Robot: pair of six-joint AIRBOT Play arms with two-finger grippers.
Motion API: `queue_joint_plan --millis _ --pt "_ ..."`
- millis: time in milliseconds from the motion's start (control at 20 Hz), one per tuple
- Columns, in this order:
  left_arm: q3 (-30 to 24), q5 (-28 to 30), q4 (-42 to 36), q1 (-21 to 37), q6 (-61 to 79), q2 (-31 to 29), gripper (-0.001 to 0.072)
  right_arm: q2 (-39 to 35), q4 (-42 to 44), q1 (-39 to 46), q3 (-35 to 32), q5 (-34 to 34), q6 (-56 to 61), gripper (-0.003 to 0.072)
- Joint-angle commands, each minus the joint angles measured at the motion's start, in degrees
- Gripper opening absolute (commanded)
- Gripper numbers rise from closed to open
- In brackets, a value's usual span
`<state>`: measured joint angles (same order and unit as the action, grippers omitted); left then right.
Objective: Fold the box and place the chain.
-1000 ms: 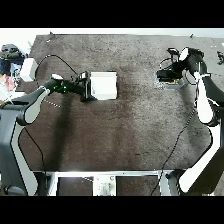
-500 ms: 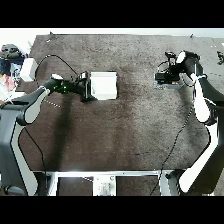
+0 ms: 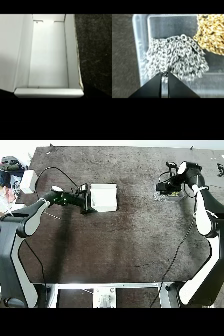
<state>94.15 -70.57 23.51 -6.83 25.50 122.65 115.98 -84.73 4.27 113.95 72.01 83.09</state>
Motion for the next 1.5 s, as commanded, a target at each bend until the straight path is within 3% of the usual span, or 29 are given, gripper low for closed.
queue_joint_plan --millis 0,300,550,750,1200,1450 --pt "0.0 0.02 0.02 -0.02 0.02 -0.04 0.0458 -5.4 0.17 -0.5 0.07 4.17 0.0 0.001" --pt "0.0 0.04 0.02 -0.02 0.02 -0.04 0.0458 -22.21 -1.01 -2.67 0.07 6.36 -2.58 0.001" --pt "0.0 0.04 0.02 -0.02 0.02 -0.04 0.0459 -36.61 -1.77 -4.52 0.07 -2.78 -4.11 0.001" --pt "0.0 0.04 0.04 -0.02 0.02 -0.04 0.0458 -43.67 -0.72 -9.62 0.07 -11.08 -8.48 0.001" --pt "0.0 0.02 0.04 -0.02 0.02 -0.04 0.0459 -44.24 -0.72 -25.79 0.04 -18.91 -10.25 0.0009" --pt "0.0 0.02 0.02 -0.02 0.02 -0.04 0.0458 -41.7 0.52 -30.62 0.02 -27.26 -9.81 0.001"
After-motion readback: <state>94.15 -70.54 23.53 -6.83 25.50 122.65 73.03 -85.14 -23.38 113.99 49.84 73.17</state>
